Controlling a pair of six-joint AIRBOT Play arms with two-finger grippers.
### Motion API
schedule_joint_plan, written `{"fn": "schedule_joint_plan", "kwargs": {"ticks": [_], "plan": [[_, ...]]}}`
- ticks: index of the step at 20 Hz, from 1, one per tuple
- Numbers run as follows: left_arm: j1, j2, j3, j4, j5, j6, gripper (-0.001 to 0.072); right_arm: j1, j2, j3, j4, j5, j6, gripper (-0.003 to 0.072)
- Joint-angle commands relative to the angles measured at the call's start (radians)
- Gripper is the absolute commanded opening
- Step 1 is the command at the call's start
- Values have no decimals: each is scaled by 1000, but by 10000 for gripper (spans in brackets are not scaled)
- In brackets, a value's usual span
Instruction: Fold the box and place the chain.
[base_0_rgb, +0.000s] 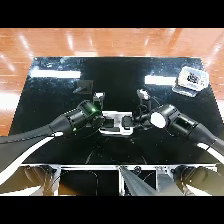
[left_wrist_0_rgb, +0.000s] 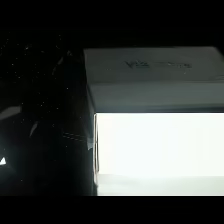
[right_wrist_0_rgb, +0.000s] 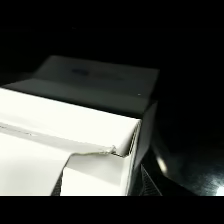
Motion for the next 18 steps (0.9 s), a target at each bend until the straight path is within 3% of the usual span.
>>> {"fn": "schedule_joint_plan", "kwargs": {"ticks": [1,13,14,18], "plan": [[0,0,1,0,0,-1,21,56,-5,8,-132,2,149,561],[0,0,1,1,0,-1,21,84,-105,37,-129,14,179,549],[0,0,1,1,0,-1,21,84,-110,37,-130,14,179,470],[0,0,1,1,0,-1,21,88,-139,48,-151,43,179,469]]}}
